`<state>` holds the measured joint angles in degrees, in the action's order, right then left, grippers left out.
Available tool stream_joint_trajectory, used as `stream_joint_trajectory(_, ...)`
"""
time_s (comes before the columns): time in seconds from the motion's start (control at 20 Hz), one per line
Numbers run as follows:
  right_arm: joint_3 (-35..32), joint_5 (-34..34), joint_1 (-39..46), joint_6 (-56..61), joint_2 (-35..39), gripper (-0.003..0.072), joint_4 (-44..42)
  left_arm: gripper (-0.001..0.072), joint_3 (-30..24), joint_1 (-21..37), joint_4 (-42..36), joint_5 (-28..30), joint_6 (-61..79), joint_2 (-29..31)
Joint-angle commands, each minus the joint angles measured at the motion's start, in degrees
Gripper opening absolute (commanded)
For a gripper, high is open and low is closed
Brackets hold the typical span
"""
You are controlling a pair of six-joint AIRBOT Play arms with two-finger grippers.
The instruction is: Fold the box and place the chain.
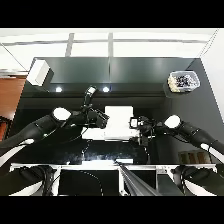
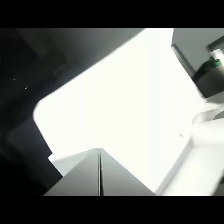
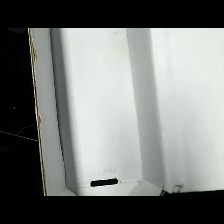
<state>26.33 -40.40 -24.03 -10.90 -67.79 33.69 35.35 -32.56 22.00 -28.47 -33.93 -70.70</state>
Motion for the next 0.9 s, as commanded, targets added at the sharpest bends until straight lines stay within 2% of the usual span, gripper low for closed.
stream_joint_trajectory(0.0,0.0,0.0,0.0,0.0,0.0,0.0485,0.0,0.0028,0.9,0.1,3.1,-3.1,1.8,-3.7)
stream_joint_trajectory(0.1,0.0,0.0,0.0,0.0,0.0,0.0486,0.0,0.0027,2.0,0.0,8.9,-9.6,1.8,-4.6)
stream_joint_trajectory(0.3,0.0,0.0,0.0,0.0,0.0,0.0485,0.0,0.0028,4.8,1.6,19.8,-9.8,-1.3,-1.8)
stream_joint_trajectory(0.45,0.0,0.0,0.0,0.0,0.0,0.0485,0.0,0.0029,5.9,5.5,26.4,-13.0,-1.4,5.4)
stream_joint_trajectory(0.55,0.0,0.0,0.0,0.0,0.0,0.0485,0.0,0.0045,4.6,8.2,32.7,-17.6,0.5,10.9)
stream_joint_trajectory(0.65,0.0,0.0,0.0,0.0,0.0,0.0485,0.0,0.0462,1.5,8.1,41.4,-24.3,4.9,12.9)
stream_joint_trajectory(0.7,0.0,0.0,0.0,0.0,0.0,0.0485,0.0,0.0649,0.1,7.4,41.8,-26.4,6.7,12.9)
stream_joint_trajectory(0.75,0.0,0.0,0.0,0.0,0.0,0.0485,0.0,0.0698,-1.1,6.3,41.6,-26.6,8.4,12.9)
stream_joint_trajectory(0.85,0.0,0.0,0.0,0.0,0.0,0.0485,0.0,0.0698,-2.9,2.7,41.5,-22.8,11.1,12.7)
